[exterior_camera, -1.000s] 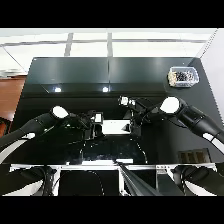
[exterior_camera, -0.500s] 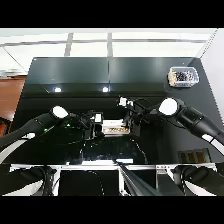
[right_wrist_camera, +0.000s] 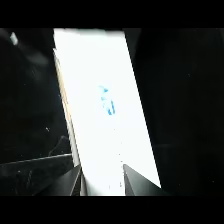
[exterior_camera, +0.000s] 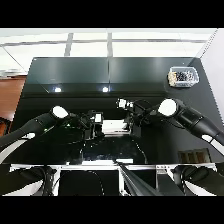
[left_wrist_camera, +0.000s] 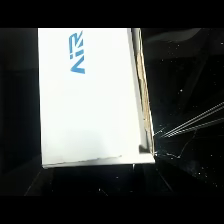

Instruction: Fold the box and place the chain.

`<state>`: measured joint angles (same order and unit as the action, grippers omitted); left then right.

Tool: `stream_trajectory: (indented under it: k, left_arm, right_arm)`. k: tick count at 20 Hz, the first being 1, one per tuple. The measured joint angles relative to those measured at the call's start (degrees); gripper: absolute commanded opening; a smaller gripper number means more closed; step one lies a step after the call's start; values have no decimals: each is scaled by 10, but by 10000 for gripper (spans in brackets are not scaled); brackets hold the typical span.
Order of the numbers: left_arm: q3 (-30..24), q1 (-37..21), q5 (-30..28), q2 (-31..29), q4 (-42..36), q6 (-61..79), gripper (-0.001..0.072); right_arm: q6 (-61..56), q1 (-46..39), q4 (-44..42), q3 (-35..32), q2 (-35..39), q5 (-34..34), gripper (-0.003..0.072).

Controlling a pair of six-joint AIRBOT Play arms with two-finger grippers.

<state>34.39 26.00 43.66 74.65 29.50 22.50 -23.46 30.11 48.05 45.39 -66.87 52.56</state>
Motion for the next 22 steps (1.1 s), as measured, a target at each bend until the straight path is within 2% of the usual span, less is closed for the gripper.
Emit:
stream_trajectory:
  k: [21,22]
  left_arm:
    - [0,0,0,0,0,0,355]
    - [0,0,0,0,0,0,355]
  right_arm:
    - [2,0,4,-1,-14,9,312]
    - [2,0,5,-1,-14,9,435]
